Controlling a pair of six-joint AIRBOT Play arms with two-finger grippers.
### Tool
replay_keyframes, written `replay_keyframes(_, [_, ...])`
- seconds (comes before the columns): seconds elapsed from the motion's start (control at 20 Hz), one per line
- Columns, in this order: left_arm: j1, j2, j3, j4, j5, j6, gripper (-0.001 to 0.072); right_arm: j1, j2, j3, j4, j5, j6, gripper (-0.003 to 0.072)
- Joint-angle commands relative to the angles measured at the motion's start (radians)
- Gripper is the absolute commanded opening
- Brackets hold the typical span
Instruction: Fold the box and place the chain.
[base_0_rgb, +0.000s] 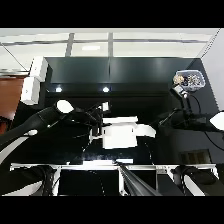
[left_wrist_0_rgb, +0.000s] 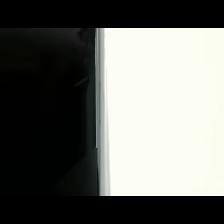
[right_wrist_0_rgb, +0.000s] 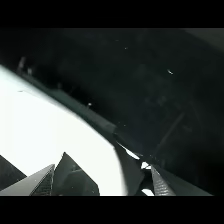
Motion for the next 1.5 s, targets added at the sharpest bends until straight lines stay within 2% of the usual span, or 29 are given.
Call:
replay_keyframes(0.0, [-0.015,-0.055,-0.002,0.009,0.052,0.051,0.0032,0.1,-0.013,-0.002,-0.018,-0.066,-0.101,0.0703])
replay_keyframes(0.2, [-0.015,-0.082,-0.002,0.01,0.054,0.052,0.0032,0.238,-0.079,-0.072,-0.116,-0.205,-0.207,0.0703])
replay_keyframes(0.45, [-0.014,-0.094,-0.002,0.013,0.054,0.052,0.0031,0.316,-0.142,-0.129,-0.164,-0.237,-0.455,0.0703])
replay_keyframes(0.8, [-0.015,-0.094,-0.002,0.013,0.052,0.052,0.0031,0.442,-0.237,-0.158,-0.045,-0.266,-0.557,0.0703])
replay_keyframes(1.05, [-0.015,-0.094,-0.002,0.013,0.052,0.051,0.0031,0.497,-0.256,-0.149,0.144,-0.501,-0.556,0.0703])
replay_keyframes(1.25, [-0.015,-0.094,-0.002,0.013,0.052,0.051,0.0031,0.495,-0.227,-0.119,0.021,-0.482,-0.566,0.0703])
replay_keyframes(1.45, [-0.015,-0.094,-0.002,0.014,0.052,0.051,0.003,0.444,-0.226,-0.079,0.009,-0.448,-0.586,0.0703])
